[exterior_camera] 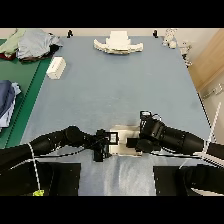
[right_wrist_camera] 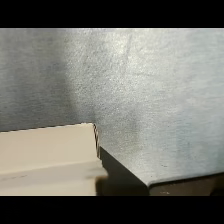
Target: Fold the box.
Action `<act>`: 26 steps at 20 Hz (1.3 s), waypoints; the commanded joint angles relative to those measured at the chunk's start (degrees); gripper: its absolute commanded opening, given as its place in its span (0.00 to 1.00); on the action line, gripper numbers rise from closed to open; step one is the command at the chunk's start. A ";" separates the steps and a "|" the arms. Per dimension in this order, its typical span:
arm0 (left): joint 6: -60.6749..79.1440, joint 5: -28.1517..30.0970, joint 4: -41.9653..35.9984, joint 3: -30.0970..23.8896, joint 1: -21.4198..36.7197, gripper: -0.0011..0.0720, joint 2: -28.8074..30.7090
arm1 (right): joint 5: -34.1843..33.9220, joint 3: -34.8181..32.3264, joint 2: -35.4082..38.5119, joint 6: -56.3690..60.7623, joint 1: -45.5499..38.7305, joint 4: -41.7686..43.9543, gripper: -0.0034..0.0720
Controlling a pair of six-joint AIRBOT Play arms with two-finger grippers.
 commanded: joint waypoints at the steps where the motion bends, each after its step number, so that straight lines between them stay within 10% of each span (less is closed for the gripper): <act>1: -0.17 -0.15 -0.13 0.02 0.07 0.58 -0.02 | 0.87 -0.02 -0.59 -0.11 0.09 -0.07 0.05; 4: -0.17 -0.15 -0.13 0.02 0.07 0.58 -0.02 | 1.86 -0.02 -0.59 -0.48 0.76 0.55 0.11; 6: -0.17 -0.15 -0.13 0.02 0.07 0.58 -0.02 | 1.81 -0.02 -0.59 -0.55 0.76 1.07 0.52; 8: -0.17 -0.15 -0.13 0.02 0.07 0.58 -0.02 | 1.79 -0.02 -0.52 -1.20 0.76 1.77 0.52; 21: -0.17 -0.15 -0.13 0.02 0.07 0.58 -0.02 | -7.52 -0.02 17.92 -1.55 -0.44 0.22 0.52; 24: -0.15 -0.15 -0.13 0.02 0.07 0.58 -0.02 | -11.65 -0.04 22.75 -6.75 -7.43 -2.29 0.08; 26: -0.17 -0.15 -0.13 0.02 0.07 0.58 -0.02 | -11.02 -0.11 22.82 -16.20 -17.07 -0.26 0.05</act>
